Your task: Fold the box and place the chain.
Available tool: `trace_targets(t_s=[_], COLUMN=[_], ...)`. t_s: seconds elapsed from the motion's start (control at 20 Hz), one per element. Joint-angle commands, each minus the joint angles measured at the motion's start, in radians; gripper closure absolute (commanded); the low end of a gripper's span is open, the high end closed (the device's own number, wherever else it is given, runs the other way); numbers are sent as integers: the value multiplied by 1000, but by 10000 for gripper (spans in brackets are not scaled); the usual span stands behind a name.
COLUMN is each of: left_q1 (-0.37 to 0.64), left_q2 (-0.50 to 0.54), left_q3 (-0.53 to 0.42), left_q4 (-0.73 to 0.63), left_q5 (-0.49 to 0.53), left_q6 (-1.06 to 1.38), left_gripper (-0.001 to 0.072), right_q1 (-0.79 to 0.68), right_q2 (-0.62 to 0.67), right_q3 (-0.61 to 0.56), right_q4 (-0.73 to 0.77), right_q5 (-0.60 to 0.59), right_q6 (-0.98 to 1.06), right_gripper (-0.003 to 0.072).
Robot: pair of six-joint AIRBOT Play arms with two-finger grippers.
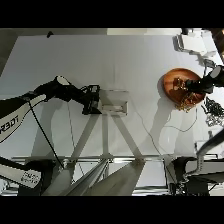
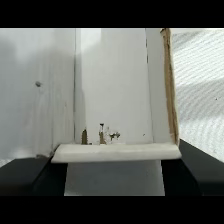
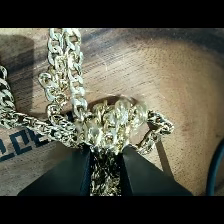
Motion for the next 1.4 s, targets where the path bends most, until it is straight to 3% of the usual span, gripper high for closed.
trace_targets(t_s=[0.0,0.4,0.65,0.9,1.1,1.35], left_q1=[0,0,0,0,0,0], left_q2=[0,0,0,0,0,0], left_q3=[0,0,0,0,0,0], left_q4=[0,0,0,0,0,0], left_q5=[0,0,0,0,0,0], left_q6=[0,0,0,0,0,0], left_gripper=[568,568,568,568,568,568], right_q1=[0,49,184,372,556,743], right_q2=[7,239,427,501,501,497], right_q3=[0,0,0,0,0,0], right_q4=[3,4,8,84,130,141], right_q5=[35,168,323,422,423,327], right_q6=[-14,-242,-274,-272,-261,-217], right_gripper=[676,678,679,678,678,678])
